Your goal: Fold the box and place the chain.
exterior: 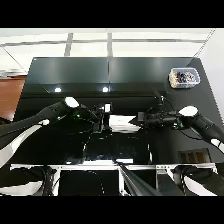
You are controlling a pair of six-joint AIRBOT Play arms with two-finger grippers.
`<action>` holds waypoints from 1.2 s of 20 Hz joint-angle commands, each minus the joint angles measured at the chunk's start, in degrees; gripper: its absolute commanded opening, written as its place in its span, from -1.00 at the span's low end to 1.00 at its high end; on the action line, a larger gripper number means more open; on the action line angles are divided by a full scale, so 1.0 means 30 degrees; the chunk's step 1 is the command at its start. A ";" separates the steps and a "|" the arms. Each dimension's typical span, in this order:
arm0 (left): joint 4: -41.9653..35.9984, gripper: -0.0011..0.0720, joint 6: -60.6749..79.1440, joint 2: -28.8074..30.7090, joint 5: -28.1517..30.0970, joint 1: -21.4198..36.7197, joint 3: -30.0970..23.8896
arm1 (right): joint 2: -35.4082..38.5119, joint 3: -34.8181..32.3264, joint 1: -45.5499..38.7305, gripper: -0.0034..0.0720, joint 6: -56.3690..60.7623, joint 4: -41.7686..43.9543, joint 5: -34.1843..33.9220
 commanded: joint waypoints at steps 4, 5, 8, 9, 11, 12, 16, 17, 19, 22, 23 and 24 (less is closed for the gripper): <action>0.0000 -0.06 0.0000 -0.0015 0.0007 -0.0007 0.0000 | -0.0015 -0.0124 -0.0015 -0.89 0.1872 -0.2120 -0.0525; -0.0007 -0.06 0.0000 -0.0015 0.0022 -0.0007 0.0000 | -0.0015 -0.0124 -0.0015 -0.89 0.1923 -0.2120 -0.0554; -0.0007 -0.06 0.0000 -0.0015 0.0007 -0.0007 0.0000 | -0.0029 -0.0124 -0.0007 -0.89 0.1996 -0.2142 -0.0605; -0.0007 -0.06 0.0000 -0.0015 0.0007 -0.0007 0.0000 | -0.0029 -0.0124 -0.0007 -0.89 0.1996 -0.2149 -0.0612; -0.0007 -0.06 0.0000 -0.0015 0.0007 -0.0007 0.0000 | -0.0029 -0.0124 -0.0007 -0.89 0.2004 -0.2193 -0.0641; -0.0015 -0.06 0.0000 -0.0015 0.0000 -0.0007 0.0000 | -0.0029 -0.0124 -0.0007 -0.89 0.2076 -0.2295 -0.0648; -0.0015 -0.06 0.0000 -0.0015 -0.0153 -0.0007 0.0000 | -0.0029 -0.0124 0.0583 -0.89 0.2229 -0.2594 -0.0991; -0.0007 -0.06 0.0000 -0.0015 -0.0153 -0.0007 0.0000 | -0.0029 -0.0124 0.0765 -0.89 0.2237 -0.2594 -0.1166; -0.0015 -0.05 0.0000 -0.0015 -0.0153 -0.0007 0.0000 | -0.0022 -0.0117 0.0860 -0.89 0.2229 -0.2557 -0.1268; -0.0015 -0.06 0.0000 -0.0015 -0.0160 -0.0007 0.0000 | 0.0153 0.0357 0.0860 -0.89 0.1887 -0.2572 -0.0750; -0.0007 -0.06 0.0000 -0.0015 -0.0160 -0.0007 0.0000 | 0.0313 0.0692 0.0852 -0.89 0.1880 -0.2579 -0.0393; -0.0015 -0.06 0.0000 -0.0015 -0.0160 -0.0007 0.0000 | 0.0532 0.1158 0.0838 -0.89 0.1880 -0.2718 0.0182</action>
